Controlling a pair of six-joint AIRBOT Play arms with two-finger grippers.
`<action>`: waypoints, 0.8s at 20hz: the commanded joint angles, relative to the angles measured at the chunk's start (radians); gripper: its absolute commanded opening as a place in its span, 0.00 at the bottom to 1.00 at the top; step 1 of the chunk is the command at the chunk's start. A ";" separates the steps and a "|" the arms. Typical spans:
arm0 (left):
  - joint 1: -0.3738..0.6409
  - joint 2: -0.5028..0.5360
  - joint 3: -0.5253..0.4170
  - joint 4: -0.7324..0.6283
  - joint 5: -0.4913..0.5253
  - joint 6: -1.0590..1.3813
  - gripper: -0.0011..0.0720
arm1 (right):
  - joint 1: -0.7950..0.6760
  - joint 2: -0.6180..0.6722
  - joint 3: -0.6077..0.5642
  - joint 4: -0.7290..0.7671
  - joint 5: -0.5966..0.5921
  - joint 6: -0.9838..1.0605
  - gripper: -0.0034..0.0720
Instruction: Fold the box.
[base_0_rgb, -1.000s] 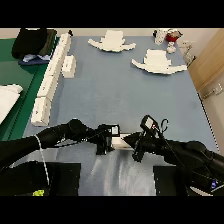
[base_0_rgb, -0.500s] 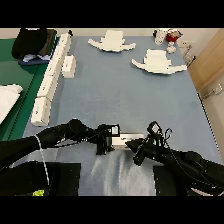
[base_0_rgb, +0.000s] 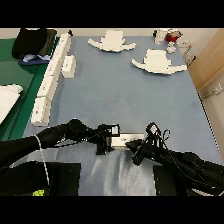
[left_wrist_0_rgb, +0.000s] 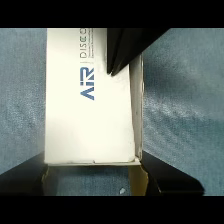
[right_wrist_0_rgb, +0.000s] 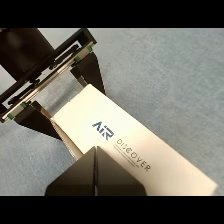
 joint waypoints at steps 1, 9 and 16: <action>0.000 0.001 0.001 0.000 0.000 0.001 0.64 | 0.001 0.003 0.000 -0.007 -0.008 0.002 0.07; 0.000 0.001 0.001 0.000 0.000 0.001 0.64 | 0.000 0.059 0.051 -0.051 -0.002 0.000 0.07; 0.000 0.001 0.001 0.000 0.000 0.001 0.64 | -0.023 0.058 0.114 -0.132 -0.060 0.000 0.07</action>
